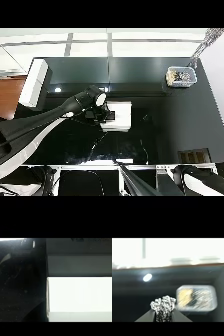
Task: Fold the box and place the chain.
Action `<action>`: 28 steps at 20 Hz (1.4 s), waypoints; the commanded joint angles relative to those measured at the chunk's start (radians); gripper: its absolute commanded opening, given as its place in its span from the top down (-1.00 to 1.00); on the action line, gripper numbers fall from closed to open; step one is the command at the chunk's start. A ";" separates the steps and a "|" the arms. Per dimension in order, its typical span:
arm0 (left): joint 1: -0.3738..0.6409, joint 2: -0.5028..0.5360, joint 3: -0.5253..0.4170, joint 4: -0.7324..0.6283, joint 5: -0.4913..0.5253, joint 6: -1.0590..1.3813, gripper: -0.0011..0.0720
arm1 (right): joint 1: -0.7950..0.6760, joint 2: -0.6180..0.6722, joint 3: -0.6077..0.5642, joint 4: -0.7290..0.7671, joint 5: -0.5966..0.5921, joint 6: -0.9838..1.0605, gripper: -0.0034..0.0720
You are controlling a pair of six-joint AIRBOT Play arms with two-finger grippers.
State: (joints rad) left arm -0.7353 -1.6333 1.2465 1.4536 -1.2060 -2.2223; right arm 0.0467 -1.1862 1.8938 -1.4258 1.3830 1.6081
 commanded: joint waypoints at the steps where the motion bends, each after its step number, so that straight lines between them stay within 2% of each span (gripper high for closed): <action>1: 0.001 -0.001 0.000 0.000 -0.001 0.000 0.89 | 0.089 0.037 -0.027 0.204 0.198 -0.049 0.85; 3: 0.001 -0.001 0.000 0.000 0.001 0.000 0.89 | 0.156 0.037 -0.105 0.301 0.228 -0.069 0.85; 5: 0.001 -0.001 0.000 0.000 0.001 0.000 0.89 | 0.236 0.037 -0.210 0.361 0.198 -0.079 0.85; 9: 0.001 -0.001 0.000 0.000 0.000 0.000 0.89 | 0.364 0.035 -0.439 0.416 0.010 -0.080 0.85; 11: 0.001 -0.001 0.000 0.000 -0.002 0.000 0.89 | 0.383 0.031 -0.534 0.482 -0.089 -0.080 0.85; 14: 0.001 -0.001 0.000 0.000 -0.002 0.000 0.89 | 0.391 0.023 -0.634 0.530 -0.164 -0.089 0.85; 19: 0.001 -0.001 0.000 0.000 -0.002 0.000 0.89 | 0.392 0.019 -0.752 0.566 -0.214 -0.088 0.85; 22: 0.001 -0.001 0.000 0.000 -0.002 0.000 0.89 | 0.388 0.020 -0.769 0.528 -0.216 -0.091 0.85; 28: 0.001 -0.001 0.000 0.000 -0.003 0.000 0.89 | 0.367 0.020 -0.769 0.479 -0.105 -0.091 0.85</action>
State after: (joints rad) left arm -0.7353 -1.6337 1.2465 1.4536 -1.2079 -2.2219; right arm 0.4171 -1.1664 1.1290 -0.9226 1.2289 1.5177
